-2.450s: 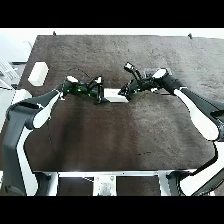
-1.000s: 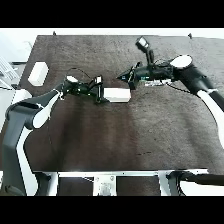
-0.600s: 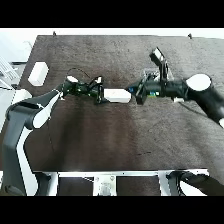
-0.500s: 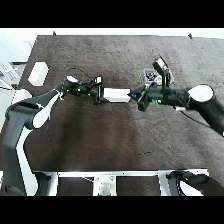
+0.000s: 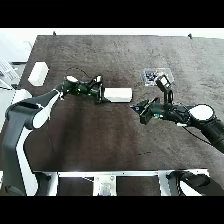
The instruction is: Fold the box and place the chain.
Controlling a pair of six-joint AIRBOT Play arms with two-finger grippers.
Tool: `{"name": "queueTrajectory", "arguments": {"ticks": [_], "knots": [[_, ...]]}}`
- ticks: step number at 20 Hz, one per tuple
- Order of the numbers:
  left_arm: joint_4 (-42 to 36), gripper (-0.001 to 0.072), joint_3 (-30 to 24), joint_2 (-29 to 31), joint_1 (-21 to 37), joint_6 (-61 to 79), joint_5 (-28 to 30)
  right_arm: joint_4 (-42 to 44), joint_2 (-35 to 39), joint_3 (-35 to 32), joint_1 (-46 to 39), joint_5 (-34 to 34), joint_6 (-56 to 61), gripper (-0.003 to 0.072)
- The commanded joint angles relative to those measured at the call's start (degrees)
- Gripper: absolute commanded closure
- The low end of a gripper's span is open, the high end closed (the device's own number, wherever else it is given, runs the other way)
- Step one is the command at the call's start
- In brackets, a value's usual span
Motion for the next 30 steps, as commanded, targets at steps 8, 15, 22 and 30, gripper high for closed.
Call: {"name": "queueTrajectory", "arguments": {"ticks": [8, 15, 22, 30], "knots": [[-4.33, 0.0691, 0.13, 15.61, 14.23, -19.67, 26.91, 0.00, 0.33, -0.72, 0.07, -0.17, 1.57, 0.0680], [-3.96, 0.0691, -8.50, 15.89, 25.05, -37.24, 44.92, 0.02, 0.04, -0.72, 0.07, -1.14, 1.55, 0.0680], [-3.98, 0.0689, -17.38, 15.80, 25.22, -37.11, 54.16, 0.00, -0.70, -0.87, 0.07, -3.91, 1.53, 0.0680], [-4.00, 0.0244, -19.74, 15.63, 25.18, -37.16, 52.98, 0.02, -1.99, -0.87, 0.07, -4.09, 1.55, 0.0679]]}}
